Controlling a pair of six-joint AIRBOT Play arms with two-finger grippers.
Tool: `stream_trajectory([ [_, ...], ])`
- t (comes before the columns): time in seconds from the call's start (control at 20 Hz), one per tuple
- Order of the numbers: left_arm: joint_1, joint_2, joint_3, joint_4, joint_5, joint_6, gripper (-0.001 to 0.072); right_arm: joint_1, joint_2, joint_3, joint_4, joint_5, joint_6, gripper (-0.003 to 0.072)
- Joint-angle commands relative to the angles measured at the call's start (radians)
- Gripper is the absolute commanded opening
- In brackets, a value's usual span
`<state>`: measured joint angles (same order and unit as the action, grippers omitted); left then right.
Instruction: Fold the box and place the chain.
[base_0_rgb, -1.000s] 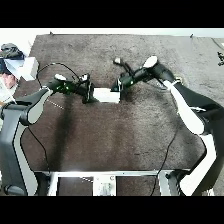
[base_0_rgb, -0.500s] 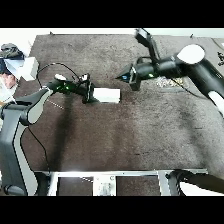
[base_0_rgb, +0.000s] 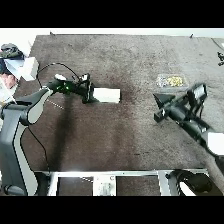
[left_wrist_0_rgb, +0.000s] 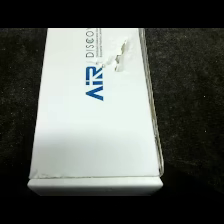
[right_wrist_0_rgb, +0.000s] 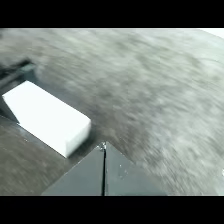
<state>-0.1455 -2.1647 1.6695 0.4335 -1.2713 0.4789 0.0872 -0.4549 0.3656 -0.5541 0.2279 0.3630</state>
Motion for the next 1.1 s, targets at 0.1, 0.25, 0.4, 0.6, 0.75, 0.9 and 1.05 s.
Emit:
stream_trajectory([
  [0.1, 0.005, 0.01, 0.001, -0.049, 0.005, -0.057, 0.0011, 0.001, 0.155, -0.16, 0.005, -0.109, 0.001, -0.001],
  [0.25, 0.041, 0.108, 0.001, -0.134, 0.043, -0.15, 0.0005, 0.001, 0.156, -0.16, 0.005, -0.109, 0.001, -0.001],
  [0.4, 0.111, 0.283, 0.0, -0.134, 0.118, -0.343, 0.0005, 0.001, 0.156, -0.16, 0.006, -0.108, 0.002, -0.001],
  [0.6, 0.259, 0.525, -0.009, -0.071, 0.244, -0.552, 0.0005, 0.001, 0.156, -0.16, 0.006, -0.108, 0.002, -0.001],
  [0.75, 0.379, 0.746, -0.143, 0.05, 0.453, -0.69, 0.0005, 0.001, 0.155, -0.16, 0.005, -0.109, 0.029, -0.001],
  [0.9, 0.538, 0.955, -0.381, 0.099, 0.553, -0.775, 0.0005, 0.001, 0.155, -0.16, 0.005, -0.109, 0.06, -0.001],
  [1.05, 0.727, 1.09, -0.629, 0.113, 0.553, -0.792, 0.0005, 0.001, 0.155, -0.16, 0.005, -0.109, 0.061, -0.001],
])
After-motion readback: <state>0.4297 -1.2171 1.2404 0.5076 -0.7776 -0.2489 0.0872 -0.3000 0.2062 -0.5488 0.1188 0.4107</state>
